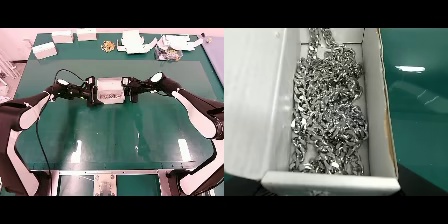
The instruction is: Fold the box and place the chain.
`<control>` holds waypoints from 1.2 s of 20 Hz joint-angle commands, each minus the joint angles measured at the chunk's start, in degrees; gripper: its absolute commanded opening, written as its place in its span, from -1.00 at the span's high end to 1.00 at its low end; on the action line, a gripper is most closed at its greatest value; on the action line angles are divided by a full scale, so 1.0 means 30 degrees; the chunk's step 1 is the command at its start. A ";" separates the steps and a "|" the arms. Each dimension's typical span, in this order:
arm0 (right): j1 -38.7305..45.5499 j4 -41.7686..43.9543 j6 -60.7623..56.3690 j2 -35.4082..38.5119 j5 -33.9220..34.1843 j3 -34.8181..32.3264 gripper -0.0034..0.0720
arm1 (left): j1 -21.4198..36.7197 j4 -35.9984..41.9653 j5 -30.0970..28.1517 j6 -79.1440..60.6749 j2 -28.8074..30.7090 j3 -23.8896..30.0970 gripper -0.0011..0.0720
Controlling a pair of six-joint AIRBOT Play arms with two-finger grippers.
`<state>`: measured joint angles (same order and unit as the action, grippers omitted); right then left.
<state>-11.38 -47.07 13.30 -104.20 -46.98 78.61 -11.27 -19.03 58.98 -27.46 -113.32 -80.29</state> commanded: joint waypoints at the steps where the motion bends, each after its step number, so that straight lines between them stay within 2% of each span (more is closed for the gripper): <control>1: 0.0015 0.0058 -0.0750 0.0036 -0.0036 0.0131 0.89 | 0.0007 -0.0007 0.0007 0.0000 0.0015 0.0000 -0.43; 10: 0.0022 0.0124 -0.3096 0.2142 0.0044 0.0138 0.90 | 0.0007 -0.0007 0.0015 0.0000 0.0015 0.0000 -0.43; 17: -0.0029 -0.1464 -0.5931 0.3708 0.0233 0.0124 0.90 | 0.0007 -0.0007 0.0007 0.0000 0.0015 0.0000 -0.43; 24: -0.1872 -0.1996 -0.8247 0.6455 -0.0335 0.0124 0.90 | 0.0007 -0.0007 0.0015 0.0000 0.0015 0.0000 -0.43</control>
